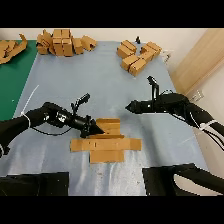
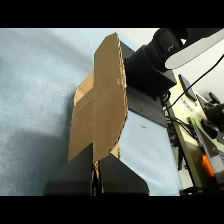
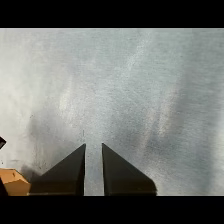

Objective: Fold the box.

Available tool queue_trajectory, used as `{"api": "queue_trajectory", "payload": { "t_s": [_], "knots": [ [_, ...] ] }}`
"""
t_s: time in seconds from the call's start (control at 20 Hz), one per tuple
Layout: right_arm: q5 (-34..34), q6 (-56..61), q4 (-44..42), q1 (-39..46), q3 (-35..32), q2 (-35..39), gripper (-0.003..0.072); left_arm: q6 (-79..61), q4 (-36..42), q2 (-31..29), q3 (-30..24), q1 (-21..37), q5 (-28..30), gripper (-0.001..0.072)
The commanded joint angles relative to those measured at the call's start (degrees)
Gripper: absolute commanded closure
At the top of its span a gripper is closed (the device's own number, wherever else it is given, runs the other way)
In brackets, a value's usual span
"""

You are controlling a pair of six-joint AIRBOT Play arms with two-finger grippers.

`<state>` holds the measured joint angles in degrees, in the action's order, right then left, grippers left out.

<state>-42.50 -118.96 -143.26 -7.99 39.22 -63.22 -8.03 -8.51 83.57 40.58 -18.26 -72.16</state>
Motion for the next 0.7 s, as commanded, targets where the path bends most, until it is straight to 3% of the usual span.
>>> {"api": "queue_trajectory", "payload": {
  "t_s": [0.0, 0.45, 0.65],
  "knots": [
    [0.0, 0.0, 0.4, 0.0, 0.0, 0.0, 0.0532, -3.0, -2.4, 0.5, -0.2, 0.0, 0.6, 0.0697],
    [0.0, 0.0, 0.9, 0.0, 0.0, 0.0, 0.0532, -5.2, -2.0, 0.5, -2.2, 0.0, 0.5, 0.0697],
    [0.0, 0.0, 1.0, 0.0, 0.0, 0.0, 0.0532, -5.1, -1.8, 0.0, -1.6, -0.5, 3.4, 0.0697]
  ]
}}
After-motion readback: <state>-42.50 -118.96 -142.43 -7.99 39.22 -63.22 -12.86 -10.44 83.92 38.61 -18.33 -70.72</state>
